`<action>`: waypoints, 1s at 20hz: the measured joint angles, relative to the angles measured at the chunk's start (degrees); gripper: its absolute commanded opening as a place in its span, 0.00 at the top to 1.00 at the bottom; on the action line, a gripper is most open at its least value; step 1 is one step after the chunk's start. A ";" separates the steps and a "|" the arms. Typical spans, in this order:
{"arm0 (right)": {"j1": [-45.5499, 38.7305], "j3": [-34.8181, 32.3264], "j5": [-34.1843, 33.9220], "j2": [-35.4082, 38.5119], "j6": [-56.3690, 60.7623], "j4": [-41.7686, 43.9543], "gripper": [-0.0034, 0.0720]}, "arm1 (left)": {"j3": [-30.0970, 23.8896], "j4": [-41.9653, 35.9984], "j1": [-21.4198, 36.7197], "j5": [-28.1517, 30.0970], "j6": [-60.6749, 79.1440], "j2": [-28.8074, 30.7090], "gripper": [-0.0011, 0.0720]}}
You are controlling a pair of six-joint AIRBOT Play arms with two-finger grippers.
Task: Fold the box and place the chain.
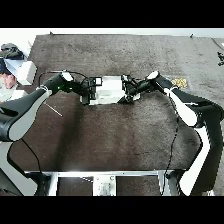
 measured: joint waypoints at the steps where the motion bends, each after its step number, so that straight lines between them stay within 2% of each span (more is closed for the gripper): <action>1: 0.00 0.00 0.00 0.00 0.00 0.02 0.25 | 0.00 -0.70 0.00 -0.02 0.00 0.00 0.83; 10: -0.02 0.00 0.00 0.00 -0.02 0.00 0.25 | 0.00 -8.72 0.02 -0.22 3.28 -1.20 0.83; 11: 0.00 0.00 0.00 0.00 -0.02 0.00 0.25 | 0.00 -9.75 0.04 -0.20 3.65 -1.33 0.63; 12: 0.00 0.00 0.00 0.00 -0.02 0.00 0.25 | 0.00 -10.54 0.04 -0.20 3.93 -1.42 0.33; 13: 0.00 0.00 0.00 0.00 -0.02 -0.02 0.25 | 0.00 -11.28 0.00 -0.20 4.07 -1.49 0.07; 14: 0.00 0.00 0.00 0.00 -0.02 -0.04 0.25 | 0.00 -11.67 0.00 -0.33 4.15 -1.55 0.05; 15: -0.02 0.00 0.00 0.00 0.00 -0.04 0.25 | 0.00 -12.00 0.02 -0.28 4.26 -1.57 0.05; 16: -0.02 0.00 0.00 0.00 0.00 -0.04 0.25 | 0.00 -12.15 0.02 -0.24 4.31 -1.60 0.25; 17: -0.02 0.00 0.00 0.00 0.00 -0.04 0.25 | 0.00 -12.48 0.02 -0.15 4.33 -1.62 0.40; 20: -0.02 0.00 0.00 0.00 0.00 -0.02 0.25 | 0.00 -12.87 0.00 0.22 4.50 -1.66 0.41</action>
